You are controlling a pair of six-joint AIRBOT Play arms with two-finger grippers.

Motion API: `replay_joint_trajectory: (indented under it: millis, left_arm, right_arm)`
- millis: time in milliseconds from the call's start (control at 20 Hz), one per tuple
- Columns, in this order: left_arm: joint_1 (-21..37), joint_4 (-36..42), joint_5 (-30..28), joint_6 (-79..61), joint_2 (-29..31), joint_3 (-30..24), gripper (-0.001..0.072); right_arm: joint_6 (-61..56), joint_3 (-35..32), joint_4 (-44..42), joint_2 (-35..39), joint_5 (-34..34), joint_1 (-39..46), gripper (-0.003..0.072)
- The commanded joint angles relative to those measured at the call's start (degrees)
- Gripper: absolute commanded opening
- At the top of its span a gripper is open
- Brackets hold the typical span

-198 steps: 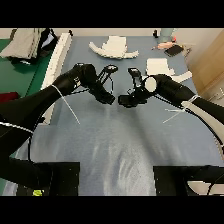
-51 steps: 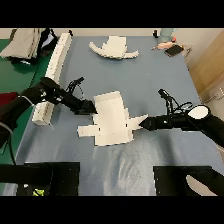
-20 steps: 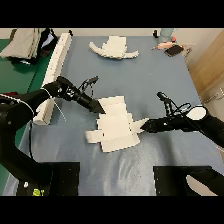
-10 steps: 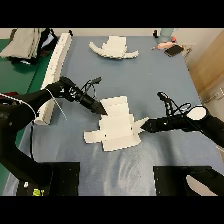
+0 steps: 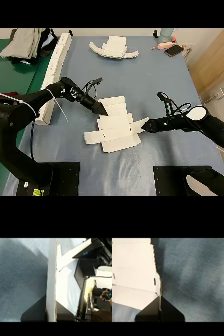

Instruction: Fold the box.

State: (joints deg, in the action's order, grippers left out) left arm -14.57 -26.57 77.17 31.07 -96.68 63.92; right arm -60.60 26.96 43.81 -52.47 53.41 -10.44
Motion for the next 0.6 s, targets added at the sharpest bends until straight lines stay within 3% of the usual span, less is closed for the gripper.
replay_joint_trajectory:
  millis: [0,200,300,350,550]
  left_arm:
    - [0.0,-0.7,0.0,-0.2,0.0,0.0,0.0019]
    - [-0.1,-0.8,0.9,0.1,0.0,0.0,0.0018]
    - [-0.1,-0.4,0.2,-0.3,0.0,0.3,0.0017]
    - [-0.1,-0.5,-0.1,-1.8,0.0,0.7,0.0016]
    - [-1.1,-0.7,-5.5,-7.9,4.2,1.3,0.0011]
  right_arm:
    - [0.0,0.0,0.1,0.0,0.1,0.0,0.0003]
    - [0.0,0.0,0.1,0.0,0.0,0.0,0.0032]
    - [0.0,0.0,0.4,0.0,-0.2,0.1,0.0262]
    - [-0.3,0.2,1.4,0.0,-0.4,0.3,0.0305]
    - [-12.1,6.1,14.4,0.6,0.9,3.8,0.0335]
